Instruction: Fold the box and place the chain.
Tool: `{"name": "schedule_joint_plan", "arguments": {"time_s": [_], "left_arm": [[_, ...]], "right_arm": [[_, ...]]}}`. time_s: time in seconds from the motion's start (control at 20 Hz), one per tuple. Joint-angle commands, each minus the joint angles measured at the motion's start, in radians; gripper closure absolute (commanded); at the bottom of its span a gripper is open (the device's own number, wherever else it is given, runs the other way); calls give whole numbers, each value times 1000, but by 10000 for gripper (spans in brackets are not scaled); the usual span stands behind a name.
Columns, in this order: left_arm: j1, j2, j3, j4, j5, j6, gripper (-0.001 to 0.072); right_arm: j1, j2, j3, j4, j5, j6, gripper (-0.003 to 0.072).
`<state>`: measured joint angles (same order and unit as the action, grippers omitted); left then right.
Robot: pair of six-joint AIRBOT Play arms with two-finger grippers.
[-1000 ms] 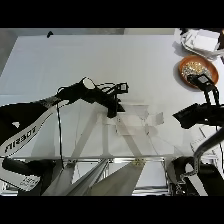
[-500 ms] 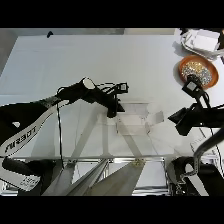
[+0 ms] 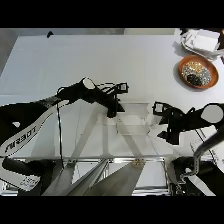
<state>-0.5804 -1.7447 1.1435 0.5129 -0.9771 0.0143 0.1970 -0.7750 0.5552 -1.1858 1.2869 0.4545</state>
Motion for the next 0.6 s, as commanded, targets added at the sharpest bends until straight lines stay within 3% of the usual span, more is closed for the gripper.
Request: {"name": "schedule_joint_plan", "arguments": {"time_s": [0.0, 0.15, 0.3, 0.4, 0.55], "left_arm": [[-1, 1, 0, 0, 0, 0, 679], [-1, 1, 0, 0, 0, 0, 679], [-1, 1, 0, -2, 0, 0, 679], [-1, 1, 0, -2, 0, 0, 679], [-1, 1, 0, -3, 0, 0, 679]], "right_arm": [[48, -40, -31, -17, -60, -27, 139], [53, -36, -146, -14, -121, -121, 140], [87, 48, -253, -30, -289, -165, 131], [127, 123, -315, -29, -443, -168, 25], [178, 155, -360, 4, -554, -168, -4]]}}
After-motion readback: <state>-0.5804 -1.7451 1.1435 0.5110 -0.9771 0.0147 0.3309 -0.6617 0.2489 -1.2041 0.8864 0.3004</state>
